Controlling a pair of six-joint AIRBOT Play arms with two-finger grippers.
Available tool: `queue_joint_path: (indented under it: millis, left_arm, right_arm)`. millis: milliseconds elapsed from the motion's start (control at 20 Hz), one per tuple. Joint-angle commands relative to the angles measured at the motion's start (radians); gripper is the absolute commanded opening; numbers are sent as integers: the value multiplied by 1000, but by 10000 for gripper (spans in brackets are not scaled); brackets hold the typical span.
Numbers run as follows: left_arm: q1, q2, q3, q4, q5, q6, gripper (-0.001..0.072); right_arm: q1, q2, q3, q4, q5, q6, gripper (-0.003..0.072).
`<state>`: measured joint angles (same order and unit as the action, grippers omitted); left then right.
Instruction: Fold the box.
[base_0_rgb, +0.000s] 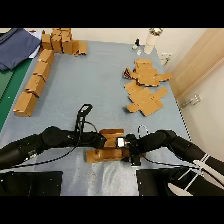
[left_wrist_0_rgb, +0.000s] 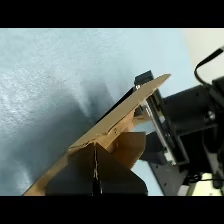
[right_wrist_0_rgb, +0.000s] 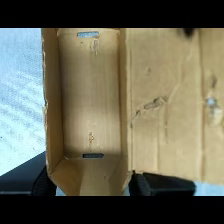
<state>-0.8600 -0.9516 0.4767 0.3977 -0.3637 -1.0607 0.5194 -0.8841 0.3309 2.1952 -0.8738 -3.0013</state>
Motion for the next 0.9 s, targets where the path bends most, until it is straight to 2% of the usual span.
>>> queue_joint_path:
  millis: [0,100,300,350,400,450,550,850]
  left_arm:
    - [-3,100,-70,79,-2,127,7]
    - [-30,168,-127,97,-18,203,7]
    - [-117,311,-219,328,-31,266,15]
    - [-129,335,-224,373,-49,294,242]
    - [-132,352,-227,411,-58,320,616]
    - [-130,364,-230,440,-59,332,699]
    - [-130,365,-231,480,-58,385,700]
    - [-132,305,-228,483,-56,505,700]
  right_arm:
    - [0,0,0,0,0,1,508]
    - [0,0,0,0,0,1,508]
    - [0,0,0,0,0,1,508]
    - [0,0,0,0,0,1,508]
    - [0,0,0,0,0,1,508]
    - [0,0,0,0,0,1,508]
    - [0,0,0,0,0,1,508]
    - [0,0,0,0,0,1,507]
